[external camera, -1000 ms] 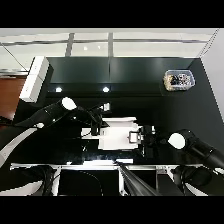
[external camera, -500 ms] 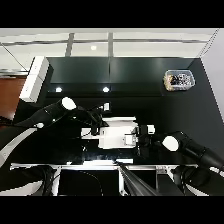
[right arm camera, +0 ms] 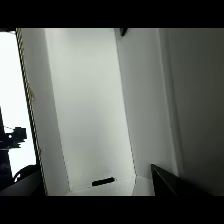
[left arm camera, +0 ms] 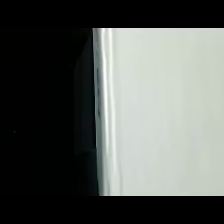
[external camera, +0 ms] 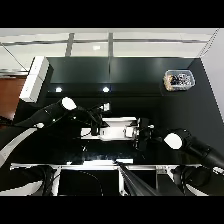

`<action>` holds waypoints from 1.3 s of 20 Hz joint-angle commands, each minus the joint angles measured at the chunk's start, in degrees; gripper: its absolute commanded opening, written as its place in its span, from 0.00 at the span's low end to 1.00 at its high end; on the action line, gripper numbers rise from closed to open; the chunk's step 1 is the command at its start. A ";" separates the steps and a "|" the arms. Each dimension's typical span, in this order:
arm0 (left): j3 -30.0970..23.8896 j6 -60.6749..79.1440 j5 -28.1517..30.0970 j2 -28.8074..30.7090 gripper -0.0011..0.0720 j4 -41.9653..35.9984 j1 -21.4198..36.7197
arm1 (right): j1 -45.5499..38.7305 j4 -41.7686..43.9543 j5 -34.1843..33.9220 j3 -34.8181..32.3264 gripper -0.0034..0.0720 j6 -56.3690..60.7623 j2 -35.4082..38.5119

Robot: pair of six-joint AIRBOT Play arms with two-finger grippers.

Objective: Fold the box and place the chain.

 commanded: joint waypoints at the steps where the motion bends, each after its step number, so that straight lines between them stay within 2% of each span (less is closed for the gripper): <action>1: -0.02 0.02 -0.07 0.00 0.05 0.04 -0.02 | -2.86 -0.20 3.74 2.25 0.97 1.86 0.24; 4: -0.02 0.04 -0.04 0.00 0.05 0.02 -0.02 | -5.55 0.11 8.17 3.50 0.97 1.95 0.22; 8: -0.02 0.02 -0.04 0.00 0.05 0.02 -0.07 | -6.84 0.37 6.27 3.50 0.97 1.92 0.15; 13: -0.02 0.04 -0.04 0.00 0.05 0.02 -0.07 | -8.55 4.70 5.01 3.50 0.97 -0.02 -1.55; 18: -0.02 0.04 -0.07 0.00 0.05 0.02 -0.07 | -11.93 13.18 5.77 3.50 0.97 -7.48 -1.55; 22: -0.02 0.04 -0.04 0.00 0.05 0.02 -0.07 | -12.33 13.75 8.68 3.50 0.97 -10.34 -1.55; 26: -0.02 0.07 -0.04 0.00 0.05 0.04 -0.07 | -12.33 13.75 8.79 3.50 0.97 -12.68 -1.57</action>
